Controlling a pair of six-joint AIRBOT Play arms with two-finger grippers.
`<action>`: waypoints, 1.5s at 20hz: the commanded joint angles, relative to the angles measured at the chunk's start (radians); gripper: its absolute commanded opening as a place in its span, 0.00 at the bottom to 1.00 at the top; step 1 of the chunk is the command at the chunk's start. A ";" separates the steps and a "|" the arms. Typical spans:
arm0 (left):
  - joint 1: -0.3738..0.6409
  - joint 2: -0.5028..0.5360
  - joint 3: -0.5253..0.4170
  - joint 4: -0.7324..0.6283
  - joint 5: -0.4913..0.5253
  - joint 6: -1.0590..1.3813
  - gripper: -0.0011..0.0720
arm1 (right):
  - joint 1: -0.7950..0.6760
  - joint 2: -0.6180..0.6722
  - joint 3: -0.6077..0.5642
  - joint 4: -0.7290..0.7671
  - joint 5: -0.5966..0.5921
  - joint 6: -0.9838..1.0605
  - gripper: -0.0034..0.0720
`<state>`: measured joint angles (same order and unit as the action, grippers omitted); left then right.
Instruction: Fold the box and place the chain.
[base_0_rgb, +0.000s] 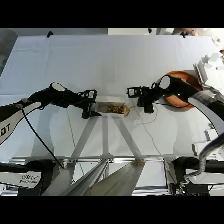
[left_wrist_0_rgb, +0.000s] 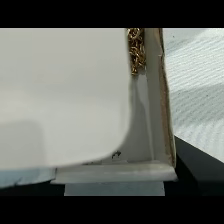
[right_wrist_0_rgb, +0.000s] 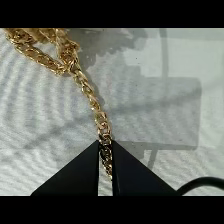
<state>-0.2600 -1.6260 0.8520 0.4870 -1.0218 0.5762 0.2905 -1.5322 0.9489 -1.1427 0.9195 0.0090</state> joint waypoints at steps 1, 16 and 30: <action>0.000 0.000 0.000 0.000 0.000 0.000 0.39 | 0.001 0.016 -0.002 -0.012 -0.008 0.063 0.06; 0.000 0.000 0.000 0.000 0.000 0.000 0.39 | 0.048 0.405 -0.002 0.247 0.161 0.563 0.06; 0.000 0.000 0.000 0.000 0.000 0.000 0.39 | 0.151 0.406 -0.002 0.915 -0.072 0.528 0.06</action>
<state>-0.2600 -1.6260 0.8520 0.4870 -1.0214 0.5762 0.4374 -1.1271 0.9459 -0.3553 0.8963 0.5640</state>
